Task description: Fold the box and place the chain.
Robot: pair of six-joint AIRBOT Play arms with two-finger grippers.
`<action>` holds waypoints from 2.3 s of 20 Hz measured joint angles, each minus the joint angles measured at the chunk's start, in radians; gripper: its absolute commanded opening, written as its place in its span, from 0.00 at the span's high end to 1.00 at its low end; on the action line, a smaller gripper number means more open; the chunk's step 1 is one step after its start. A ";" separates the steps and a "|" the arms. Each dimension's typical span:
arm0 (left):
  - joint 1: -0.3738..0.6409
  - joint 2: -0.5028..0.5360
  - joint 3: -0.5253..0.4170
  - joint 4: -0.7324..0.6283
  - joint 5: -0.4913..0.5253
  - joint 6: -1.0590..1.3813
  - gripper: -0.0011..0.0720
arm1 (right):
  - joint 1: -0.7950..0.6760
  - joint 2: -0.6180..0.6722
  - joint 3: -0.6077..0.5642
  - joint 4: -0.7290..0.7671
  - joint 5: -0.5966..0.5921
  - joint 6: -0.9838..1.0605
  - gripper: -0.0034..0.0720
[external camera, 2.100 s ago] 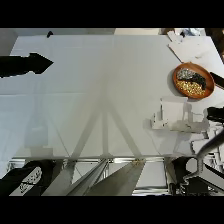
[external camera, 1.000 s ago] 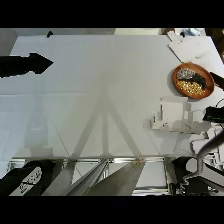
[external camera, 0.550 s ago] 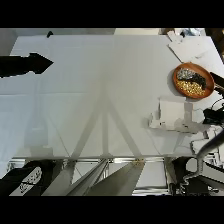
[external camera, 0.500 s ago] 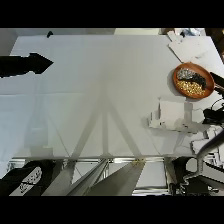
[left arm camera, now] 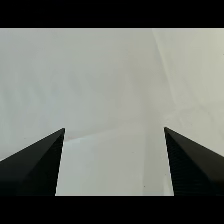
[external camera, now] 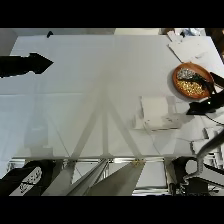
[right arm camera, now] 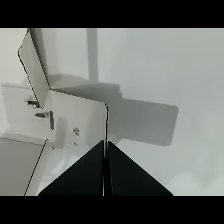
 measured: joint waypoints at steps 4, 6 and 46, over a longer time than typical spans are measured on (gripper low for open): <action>0.000 0.000 0.000 0.000 0.000 0.000 0.04 | 0.196 0.000 0.000 0.158 -0.181 -0.015 0.93; 0.000 0.000 0.000 0.000 0.000 0.000 0.04 | 0.293 0.000 0.000 0.253 -0.301 -0.029 0.93; 0.000 0.000 0.000 0.027 0.026 0.025 0.04 | 0.770 0.000 -0.187 0.587 -1.157 0.024 0.93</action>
